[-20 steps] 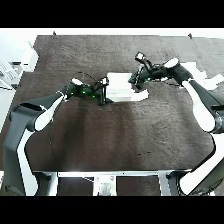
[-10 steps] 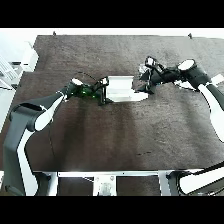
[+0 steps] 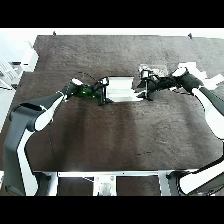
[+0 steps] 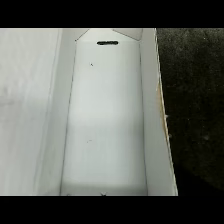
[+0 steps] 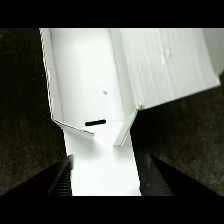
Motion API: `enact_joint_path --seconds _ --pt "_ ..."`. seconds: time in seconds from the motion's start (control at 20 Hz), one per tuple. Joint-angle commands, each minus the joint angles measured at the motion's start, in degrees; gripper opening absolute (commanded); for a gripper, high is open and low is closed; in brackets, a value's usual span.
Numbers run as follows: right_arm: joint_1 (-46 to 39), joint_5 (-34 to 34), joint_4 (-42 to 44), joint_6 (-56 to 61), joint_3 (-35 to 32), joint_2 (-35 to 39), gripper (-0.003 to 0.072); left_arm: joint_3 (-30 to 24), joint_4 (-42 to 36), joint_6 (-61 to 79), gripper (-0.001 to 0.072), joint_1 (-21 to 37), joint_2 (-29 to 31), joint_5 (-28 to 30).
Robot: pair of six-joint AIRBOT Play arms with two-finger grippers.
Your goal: Fold the box and place the chain.
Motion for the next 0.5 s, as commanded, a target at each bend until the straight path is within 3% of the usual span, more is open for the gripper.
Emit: enact_joint_path --seconds 0.0,0.45 --pt "0.76 -0.13 2.14 -1.57 -0.07 -1.09 0.0428 -0.02 0.00 0.00 0.0328 0.04 0.04 0.02" --pt "1.97 0.24 4.85 -1.33 -0.09 -1.92 0.0346 -0.02 0.02 -0.04 0.0328 0.04 -0.02 -0.07"
